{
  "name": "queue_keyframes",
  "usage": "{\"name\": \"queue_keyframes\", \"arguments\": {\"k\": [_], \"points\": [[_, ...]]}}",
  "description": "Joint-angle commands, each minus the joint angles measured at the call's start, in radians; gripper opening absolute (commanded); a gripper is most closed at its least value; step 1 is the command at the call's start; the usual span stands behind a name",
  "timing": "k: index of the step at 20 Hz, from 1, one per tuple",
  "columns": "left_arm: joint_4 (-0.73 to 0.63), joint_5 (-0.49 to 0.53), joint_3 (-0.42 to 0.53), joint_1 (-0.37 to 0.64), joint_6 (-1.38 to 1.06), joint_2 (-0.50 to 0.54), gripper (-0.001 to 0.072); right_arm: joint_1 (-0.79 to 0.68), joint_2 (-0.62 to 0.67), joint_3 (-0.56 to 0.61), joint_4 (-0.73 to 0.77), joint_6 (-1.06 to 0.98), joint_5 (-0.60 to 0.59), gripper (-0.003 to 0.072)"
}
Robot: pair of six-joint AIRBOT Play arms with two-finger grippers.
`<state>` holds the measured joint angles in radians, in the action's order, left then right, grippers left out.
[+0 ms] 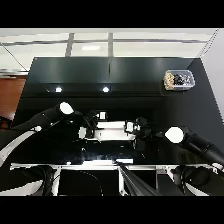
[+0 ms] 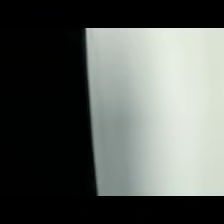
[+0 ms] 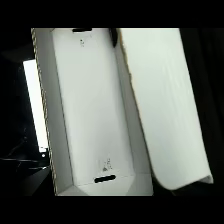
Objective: Fold the box and place the chain.
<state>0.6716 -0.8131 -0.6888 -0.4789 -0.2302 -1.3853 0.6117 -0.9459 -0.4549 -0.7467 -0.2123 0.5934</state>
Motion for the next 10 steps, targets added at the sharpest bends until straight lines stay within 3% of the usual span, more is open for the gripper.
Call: {"name": "queue_keyframes", "arguments": {"k": [1,6,10], "points": [[0.001,-0.002,0.000,0.000,-0.002,0.000,0.0027,-0.062,0.004,-0.021,-0.017,-0.001,0.013,0.0666],[0.001,0.000,0.000,0.000,-0.002,0.000,0.0027,-0.103,0.000,-0.020,-0.008,0.003,0.034,0.0666],[-0.003,-0.001,0.000,0.000,-0.002,0.000,0.0027,-0.103,-0.037,-0.015,0.144,0.125,0.056,0.0666]]}}
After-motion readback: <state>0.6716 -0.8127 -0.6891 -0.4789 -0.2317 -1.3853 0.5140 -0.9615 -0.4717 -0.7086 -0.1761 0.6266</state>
